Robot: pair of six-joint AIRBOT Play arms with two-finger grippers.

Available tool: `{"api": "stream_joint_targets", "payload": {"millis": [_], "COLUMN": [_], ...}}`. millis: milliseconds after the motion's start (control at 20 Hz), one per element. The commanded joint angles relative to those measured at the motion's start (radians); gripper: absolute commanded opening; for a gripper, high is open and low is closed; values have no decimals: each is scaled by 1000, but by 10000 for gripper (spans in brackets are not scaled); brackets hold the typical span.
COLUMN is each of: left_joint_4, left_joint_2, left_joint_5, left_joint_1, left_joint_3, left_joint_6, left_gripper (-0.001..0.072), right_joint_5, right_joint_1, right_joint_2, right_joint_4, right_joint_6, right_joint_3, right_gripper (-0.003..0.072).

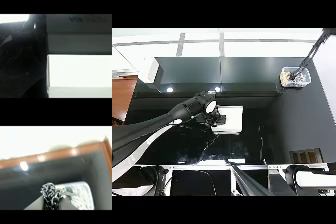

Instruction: Fold the box and place the chain.

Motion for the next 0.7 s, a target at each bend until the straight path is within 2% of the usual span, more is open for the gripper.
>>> {"api": "stream_joint_targets", "payload": {"millis": [0,150,300,450,650], "left_joint_4": [0,0,0,1,1], "left_joint_2": [0,0,0,0,0], "left_joint_5": [7,6,6,6,5], "left_joint_1": [1,1,1,1,1], "left_joint_3": [0,0,0,0,0], "left_joint_6": [0,0,0,0,0], "left_gripper": [29,29,29,29,29], "right_joint_5": [28,98,219,351,523], "right_joint_1": [46,95,125,143,225], "right_joint_2": [164,264,318,325,325], "right_joint_4": [44,117,237,402,448], "right_joint_6": [-34,-34,-34,-36,-40], "right_joint_3": [1,1,1,0,-11], "right_gripper": [9,9,9,10,10]}}
